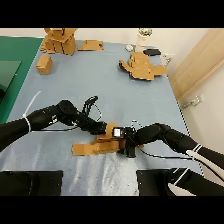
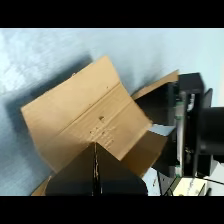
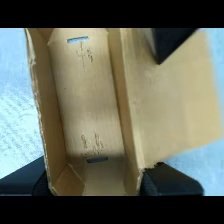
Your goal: Fold the box.
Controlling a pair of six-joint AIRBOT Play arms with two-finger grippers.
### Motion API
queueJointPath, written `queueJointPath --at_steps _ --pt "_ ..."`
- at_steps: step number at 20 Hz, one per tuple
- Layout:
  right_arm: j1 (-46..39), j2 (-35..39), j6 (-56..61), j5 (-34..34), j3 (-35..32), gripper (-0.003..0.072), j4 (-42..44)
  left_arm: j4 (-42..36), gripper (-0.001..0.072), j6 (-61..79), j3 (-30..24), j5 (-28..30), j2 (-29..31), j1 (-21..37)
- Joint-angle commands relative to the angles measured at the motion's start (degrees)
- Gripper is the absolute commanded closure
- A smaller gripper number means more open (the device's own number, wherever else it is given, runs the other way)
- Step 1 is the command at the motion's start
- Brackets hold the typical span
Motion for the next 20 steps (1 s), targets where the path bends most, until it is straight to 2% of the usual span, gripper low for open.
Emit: queueJointPath --at_steps 1,4,7,10,12,14,17,20 --pt "0.0 0.0 0.0 0.0 0.0 0.0087 0.0 0.3 0.0699 8.0 1.1 -0.5 3.8 0.4" --pt "0.0 0.0 0.0 0.0 0.0 0.0087 0.0 1.4 0.07 14.9 -0.7 -0.3 11.9 2.4" --pt "0.0 0.0 0.0 0.0 0.0 0.0087 0.0 1.6 0.07 25.0 -5.6 -1.6 22.3 4.0" --pt "0.0 0.0 0.0 0.0 0.0 0.0087 0.0 7.1 0.0697 29.5 -12.2 -2.2 32.0 3.8" --pt "0.0 0.0 0.0 0.0 0.0 0.0087 0.0 11.3 0.0683 34.4 -15.5 -4.1 35.3 3.8" --pt "0.0 0.0 0.0 0.0 0.0 0.0087 0.0 12.5 0.0016 38.3 -18.0 -2.9 35.4 3.8" --pt "0.0 0.0 0.0 0.0 0.0 0.0087 0.0 12.4 0.002 48.2 -19.9 -2.7 32.0 3.8" --pt "0.0 0.0 0.0 0.0 0.0 0.0087 0.0 12.1 0.002 56.3 -19.9 -1.4 25.7 2.0"
